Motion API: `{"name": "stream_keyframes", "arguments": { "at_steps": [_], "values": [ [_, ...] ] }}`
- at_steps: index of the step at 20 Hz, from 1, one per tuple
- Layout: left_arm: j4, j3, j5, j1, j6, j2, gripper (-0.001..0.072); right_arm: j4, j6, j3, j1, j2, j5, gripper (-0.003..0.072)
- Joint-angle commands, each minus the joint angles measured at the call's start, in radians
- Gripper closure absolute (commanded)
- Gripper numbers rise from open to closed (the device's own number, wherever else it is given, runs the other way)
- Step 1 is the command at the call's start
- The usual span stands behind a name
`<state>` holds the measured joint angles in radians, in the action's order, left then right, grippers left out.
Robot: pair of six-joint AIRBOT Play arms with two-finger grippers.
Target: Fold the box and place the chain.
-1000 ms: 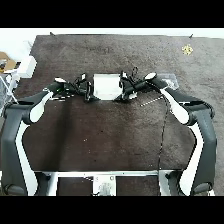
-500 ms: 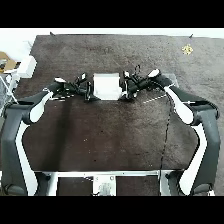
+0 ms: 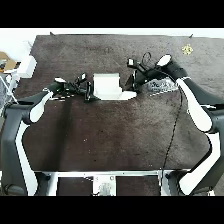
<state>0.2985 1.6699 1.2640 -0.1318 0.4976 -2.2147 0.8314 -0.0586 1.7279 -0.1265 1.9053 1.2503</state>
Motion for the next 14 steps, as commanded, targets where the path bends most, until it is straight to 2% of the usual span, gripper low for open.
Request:
{"name": "stream_keyframes", "arguments": {
  "at_steps": [1, 3, 7, 11, 14],
  "values": [
    [0.000, 0.000, 0.000, 0.001, 0.000, 0.000, 0.0315, -0.167, -0.061, 0.000, -0.002, -0.040, 0.025, 0.0575],
    [0.001, 0.000, 0.000, 0.001, 0.000, 0.000, 0.0315, -0.294, -0.034, 0.000, -0.002, -0.018, -0.013, 0.0671],
    [0.001, 0.000, 0.000, 0.001, 0.000, 0.000, 0.0314, -0.494, 0.069, 0.000, -0.004, 0.063, -0.143, 0.0686],
    [0.001, 0.000, 0.000, 0.001, 0.000, 0.000, 0.0314, -0.504, 0.105, 0.000, -0.004, 0.119, -0.299, 0.0686],
    [0.000, 0.000, 0.000, 0.001, 0.000, 0.000, 0.0314, -0.503, 0.138, 0.000, -0.005, 0.154, -0.319, 0.0686]
  ]
}}
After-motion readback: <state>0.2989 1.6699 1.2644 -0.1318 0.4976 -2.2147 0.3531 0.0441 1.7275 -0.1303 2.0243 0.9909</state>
